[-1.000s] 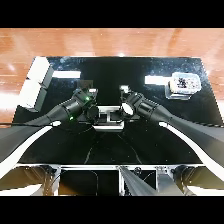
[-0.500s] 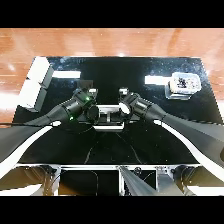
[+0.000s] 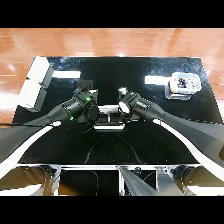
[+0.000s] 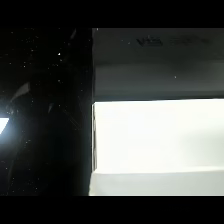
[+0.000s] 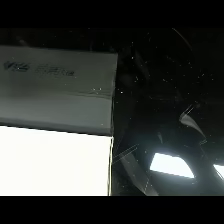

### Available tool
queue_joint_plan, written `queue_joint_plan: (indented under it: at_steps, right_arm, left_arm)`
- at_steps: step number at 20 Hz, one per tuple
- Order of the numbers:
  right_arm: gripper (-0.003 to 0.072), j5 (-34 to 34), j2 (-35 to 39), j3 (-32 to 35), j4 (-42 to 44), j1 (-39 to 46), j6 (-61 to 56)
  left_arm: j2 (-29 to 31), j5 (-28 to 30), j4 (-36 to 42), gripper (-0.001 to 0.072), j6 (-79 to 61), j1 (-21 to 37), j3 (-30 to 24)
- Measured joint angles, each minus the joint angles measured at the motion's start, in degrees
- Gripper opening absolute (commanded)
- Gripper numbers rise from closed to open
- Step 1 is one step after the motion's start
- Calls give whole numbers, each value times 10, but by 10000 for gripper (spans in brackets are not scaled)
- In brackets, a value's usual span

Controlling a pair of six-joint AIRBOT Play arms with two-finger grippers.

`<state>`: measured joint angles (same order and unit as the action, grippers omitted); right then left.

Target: Fold the box and place the chain.

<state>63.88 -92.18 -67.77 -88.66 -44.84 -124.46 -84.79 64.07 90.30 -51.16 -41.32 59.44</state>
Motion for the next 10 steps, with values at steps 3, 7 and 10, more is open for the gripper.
queue_joint_plan:
  at_steps: [3,7,10]
  right_arm:
    - [38,0,1,0,2,0,3]
    - [433,8,6,0,8,0,9]
    - [435,16,7,-4,3,0,9]
  left_arm:
    - [0,0,0,20,0,0,0]
    - [0,1,-5,20,-5,1,0]
    - [0,0,-2,20,-3,0,0]
